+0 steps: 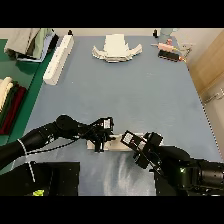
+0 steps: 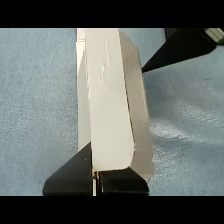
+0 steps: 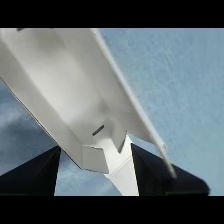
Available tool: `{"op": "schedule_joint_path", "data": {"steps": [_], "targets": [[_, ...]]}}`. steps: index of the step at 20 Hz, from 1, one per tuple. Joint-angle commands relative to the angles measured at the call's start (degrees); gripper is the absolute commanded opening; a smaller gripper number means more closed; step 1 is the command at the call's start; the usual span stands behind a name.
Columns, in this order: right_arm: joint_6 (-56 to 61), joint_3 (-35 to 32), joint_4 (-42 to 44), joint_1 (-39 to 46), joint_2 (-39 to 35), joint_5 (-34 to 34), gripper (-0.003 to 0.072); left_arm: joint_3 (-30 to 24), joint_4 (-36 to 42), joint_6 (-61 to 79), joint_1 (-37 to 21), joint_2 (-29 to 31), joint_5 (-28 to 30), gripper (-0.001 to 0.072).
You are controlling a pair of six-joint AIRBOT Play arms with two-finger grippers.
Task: Fold the box.
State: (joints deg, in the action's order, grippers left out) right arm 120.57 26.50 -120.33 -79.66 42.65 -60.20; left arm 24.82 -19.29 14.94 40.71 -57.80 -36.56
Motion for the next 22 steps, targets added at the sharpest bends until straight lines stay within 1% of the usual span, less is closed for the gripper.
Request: {"op": "schedule_joint_path", "data": {"steps": [1, 6, 7, 8, 9, 12, 14, 17, 19, 22], "targets": [[3.1, 0.3, -2.0, 0.4, -0.5, -1.9, 0.0678, 0.0, 0.0, 0.0, 0.0, 0.0, 0.0, 0.0019], [3.1, 0.3, -1.7, 0.4, -0.5, -1.7, 0.068, 0.0, 0.0, 0.0, 0.0, 0.0, 0.0, 0.0019], [3.1, 0.3, -1.8, 0.4, -0.5, -1.7, 0.0689, 0.0, 0.0, 0.0, 0.0, 0.0, 0.0, 0.0019], [3.0, 0.3, -1.9, 0.4, -0.5, -1.7, 0.072, 0.0, 0.0, 0.0, 0.0, 0.0, 0.0, 0.0019], [2.5, 0.2, -2.1, 0.4, -0.5, -1.6, 0.072, 0.0, 0.0, 0.0, 0.0, 0.0, 0.0, 0.0019], [-5.5, -1.1, 0.4, 3.4, -1.9, 2.3, 0.072, 0.0, 0.0, 0.0, 0.0, 0.0, 0.0, 0.0019], [-13.9, -2.3, 6.7, 9.1, -4.8, 6.6, 0.072, 0.0, 0.0, 0.0, 0.0, 0.0, 0.0, 0.0019], [-34.0, -4.5, 20.0, 20.3, -9.1, 12.1, 0.072, 0.0, 0.0, 0.0, 0.0, 0.0, 0.0, 0.0019], [-51.3, -4.8, 32.3, 28.5, -9.1, 12.5, 0.072, 0.0, 0.0, 0.0, 0.0, 0.0, 0.0, 0.0019], [-77.0, -4.8, 50.6, 41.4, -6.4, 12.9, 0.072, 0.0, 0.0, 0.0, 0.0, 0.0, 0.0, 0.0019]]}}
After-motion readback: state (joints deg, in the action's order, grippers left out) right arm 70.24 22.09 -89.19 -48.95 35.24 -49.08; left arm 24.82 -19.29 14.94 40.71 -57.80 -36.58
